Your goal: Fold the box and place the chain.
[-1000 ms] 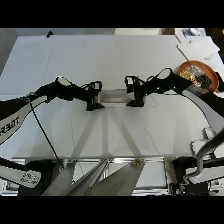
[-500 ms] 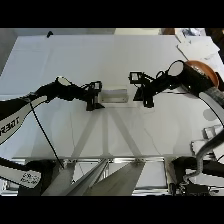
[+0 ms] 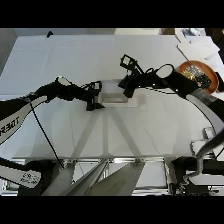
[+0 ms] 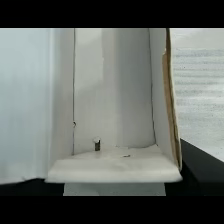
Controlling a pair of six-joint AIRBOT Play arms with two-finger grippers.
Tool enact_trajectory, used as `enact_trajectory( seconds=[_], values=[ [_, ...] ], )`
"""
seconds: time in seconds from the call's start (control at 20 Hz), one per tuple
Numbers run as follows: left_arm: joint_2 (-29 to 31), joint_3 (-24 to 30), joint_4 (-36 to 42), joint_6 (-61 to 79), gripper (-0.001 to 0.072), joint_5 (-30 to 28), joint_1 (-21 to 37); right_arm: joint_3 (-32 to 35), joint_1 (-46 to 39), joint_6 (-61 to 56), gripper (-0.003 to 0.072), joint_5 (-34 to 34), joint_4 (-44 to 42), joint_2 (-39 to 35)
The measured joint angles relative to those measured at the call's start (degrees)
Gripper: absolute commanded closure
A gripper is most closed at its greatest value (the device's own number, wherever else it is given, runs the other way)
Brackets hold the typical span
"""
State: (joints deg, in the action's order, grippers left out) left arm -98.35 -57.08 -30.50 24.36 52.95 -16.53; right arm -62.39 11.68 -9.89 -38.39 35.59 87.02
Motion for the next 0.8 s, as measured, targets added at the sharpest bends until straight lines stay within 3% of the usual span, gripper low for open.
enact_trajectory(
  seconds=[0.15, 0.4, 0.6, 0.8],
  values=[
    [0.0, 0.0, 0.0, 0.0, 0.0453, 0.0, 0.0, 0.0, 1.6, -2.8, 0.0677, 7.7, -0.5, 3.5],
    [0.0, 0.0, 0.0, 0.0, 0.0453, 0.0, 0.0, 0.0, 2.4, -4.6, 0.0676, 12.0, 0.4, 5.0],
    [0.0, 0.0, 0.0, 0.1, 0.0453, 0.0, 0.0, -0.1, 2.5, -5.0, 0.0676, 12.3, 1.2, 0.8],
    [0.0, 0.0, 0.0, 0.0, 0.0453, 0.0, 0.0, -0.1, 2.6, -5.1, 0.0676, 5.9, 7.7, -6.5]
  ],
)
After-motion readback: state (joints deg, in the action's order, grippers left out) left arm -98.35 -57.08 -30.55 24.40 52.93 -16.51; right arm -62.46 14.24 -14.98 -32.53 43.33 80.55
